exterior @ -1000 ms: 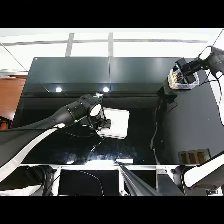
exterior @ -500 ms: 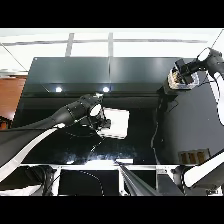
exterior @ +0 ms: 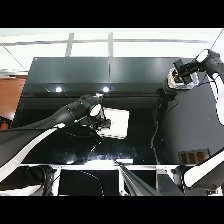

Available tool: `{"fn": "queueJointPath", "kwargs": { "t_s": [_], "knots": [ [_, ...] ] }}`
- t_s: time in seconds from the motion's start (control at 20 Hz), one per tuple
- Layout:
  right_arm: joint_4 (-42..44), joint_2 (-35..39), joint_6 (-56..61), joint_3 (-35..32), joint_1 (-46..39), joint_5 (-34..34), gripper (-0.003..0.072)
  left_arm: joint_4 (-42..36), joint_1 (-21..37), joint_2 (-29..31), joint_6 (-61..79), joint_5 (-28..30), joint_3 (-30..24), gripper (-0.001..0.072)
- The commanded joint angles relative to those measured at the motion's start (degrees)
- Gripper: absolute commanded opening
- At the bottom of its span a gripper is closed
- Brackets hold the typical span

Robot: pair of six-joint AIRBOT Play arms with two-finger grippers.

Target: Fold the box and place the chain.

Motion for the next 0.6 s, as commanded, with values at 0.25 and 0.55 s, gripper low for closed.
{"fn": "queueJointPath", "kwargs": {
  "t_s": [0.25,0.55],
  "knots": [
    [2.3,6.8,-22.1,0.5,-1.0,6.8,0.0048,0.0,0.0,0.0,0.0,0.0,0.0,0.0032],
    [3.5,22.6,-31.1,0.5,-3.5,7.6,0.0048,0.0,0.0,0.0,0.0,0.0,0.0,0.0032]
  ]
}}
